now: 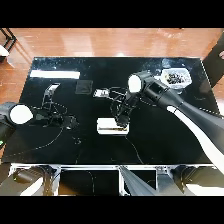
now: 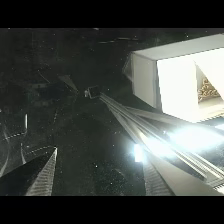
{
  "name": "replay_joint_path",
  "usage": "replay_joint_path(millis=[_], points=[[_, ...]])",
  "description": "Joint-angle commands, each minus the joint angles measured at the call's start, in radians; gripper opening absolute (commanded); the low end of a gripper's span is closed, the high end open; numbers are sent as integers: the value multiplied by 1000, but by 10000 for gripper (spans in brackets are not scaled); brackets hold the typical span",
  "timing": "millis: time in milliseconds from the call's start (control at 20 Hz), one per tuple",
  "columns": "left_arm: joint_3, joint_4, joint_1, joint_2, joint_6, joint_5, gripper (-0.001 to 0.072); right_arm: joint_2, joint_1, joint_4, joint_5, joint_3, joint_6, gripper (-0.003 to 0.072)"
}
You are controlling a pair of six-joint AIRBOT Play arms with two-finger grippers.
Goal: Fold the box and place the chain.
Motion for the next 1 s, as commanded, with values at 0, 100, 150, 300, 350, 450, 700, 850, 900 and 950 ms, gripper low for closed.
replay_joint_path(millis=[0, 100, 150, 300, 350, 450, 700, 850, 900, 950], points=[[0, 0, 1, 0, 0, -2, 635, 0, 13, -4, 4, 0, 16, 267], [0, 0, 1, 0, 0, -4, 635, 0, 21, -5, 3, 0, 19, 267], [0, -1, 1, 0, 0, -4, 635, 0, 24, -7, 3, 0, 20, 267], [0, -1, 1, 0, 0, -6, 635, 0, 28, -10, 3, 0, 27, 268], [0, -1, 1, 0, 0, -7, 635, 0, 28, -11, 3, 0, 31, 268], [0, -1, 1, 0, 0, -15, 635, 0, 28, -18, 3, 0, 39, 269], [0, -1, 1, 0, 0, -23, 635, 0, 28, -24, 4, 0, 46, 270], [0, -1, 1, 0, 0, -24, 635, 0, 29, -23, 16, 0, 50, 270], [0, -1, 1, 0, 0, -24, 635, 0, 29, -23, 19, 0, 56, 270], [0, -1, 1, 0, 0, -24, 635, 0, 29, -23, 23, 0, 61, 270]])
